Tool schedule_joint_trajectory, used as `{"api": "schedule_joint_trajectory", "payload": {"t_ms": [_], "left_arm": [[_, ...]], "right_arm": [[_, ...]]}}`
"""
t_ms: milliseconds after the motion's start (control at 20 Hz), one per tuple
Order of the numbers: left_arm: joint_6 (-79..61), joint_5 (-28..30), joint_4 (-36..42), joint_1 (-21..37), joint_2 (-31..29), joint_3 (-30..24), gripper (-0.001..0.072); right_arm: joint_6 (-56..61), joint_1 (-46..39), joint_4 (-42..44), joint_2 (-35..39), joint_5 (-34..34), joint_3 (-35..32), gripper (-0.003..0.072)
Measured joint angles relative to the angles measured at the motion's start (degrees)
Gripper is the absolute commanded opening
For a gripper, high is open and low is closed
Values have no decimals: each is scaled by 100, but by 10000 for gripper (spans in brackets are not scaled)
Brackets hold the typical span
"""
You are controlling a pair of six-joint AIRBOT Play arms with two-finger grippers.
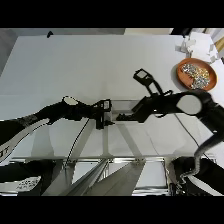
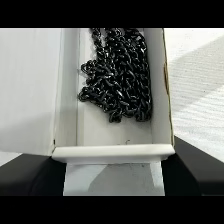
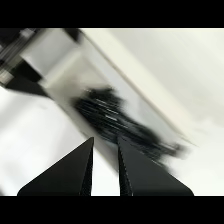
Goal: Fold the box and place the chain.
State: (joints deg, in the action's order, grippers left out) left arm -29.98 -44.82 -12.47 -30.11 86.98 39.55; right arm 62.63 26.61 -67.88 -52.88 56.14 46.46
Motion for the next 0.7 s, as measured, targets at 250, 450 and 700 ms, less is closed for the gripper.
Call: {"api": "schedule_joint_trajectory", "payload": {"t_ms": [250, 450, 700], "left_arm": [[0, 0, 0, 0, 0, 0, 206], [0, -2, 0, 0, 0, 0, 206], [0, 0, 0, 0, 0, 0, 206]], "right_arm": [[-2481, -1167, -48, 197, 763, -229, 317], [-4531, -1554, 260, -46, 376, -883, 317], [-6594, -1467, 756, -452, -208, -1488, 317]]}}
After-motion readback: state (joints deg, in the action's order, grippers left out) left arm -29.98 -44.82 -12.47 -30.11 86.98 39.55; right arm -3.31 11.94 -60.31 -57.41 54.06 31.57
